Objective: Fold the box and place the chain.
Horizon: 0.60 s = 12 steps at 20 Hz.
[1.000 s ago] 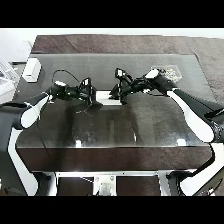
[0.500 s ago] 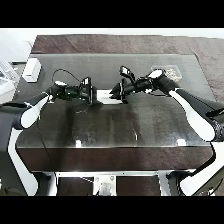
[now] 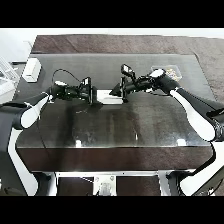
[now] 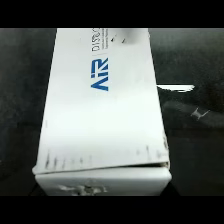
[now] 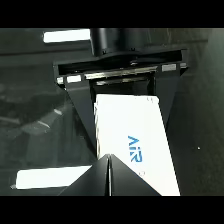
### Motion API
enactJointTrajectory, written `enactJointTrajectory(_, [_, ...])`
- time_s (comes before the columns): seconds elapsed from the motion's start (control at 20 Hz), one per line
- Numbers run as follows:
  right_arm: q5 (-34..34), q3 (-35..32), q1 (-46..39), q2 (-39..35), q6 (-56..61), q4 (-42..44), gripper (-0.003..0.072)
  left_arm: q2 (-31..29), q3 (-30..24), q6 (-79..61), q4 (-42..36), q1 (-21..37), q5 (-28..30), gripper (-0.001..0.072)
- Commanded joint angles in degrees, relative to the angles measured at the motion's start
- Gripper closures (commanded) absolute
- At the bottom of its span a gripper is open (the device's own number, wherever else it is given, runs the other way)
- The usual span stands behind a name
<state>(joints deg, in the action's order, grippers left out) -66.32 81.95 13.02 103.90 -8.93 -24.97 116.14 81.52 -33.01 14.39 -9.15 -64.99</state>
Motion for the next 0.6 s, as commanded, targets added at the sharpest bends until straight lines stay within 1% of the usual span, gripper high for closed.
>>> enactJointTrajectory(0.0, [2.0,-0.2,0.0,0.4,1.2,-2.1,0.0679,0.0,0.0,0.0,0.0,0.0,0.0,0.0478])
enactJointTrajectory(0.55, [1.9,-2.4,0.1,2.5,2.7,-2.9,0.0680,0.0,0.0,0.0,0.0,0.0,0.0,0.0478])
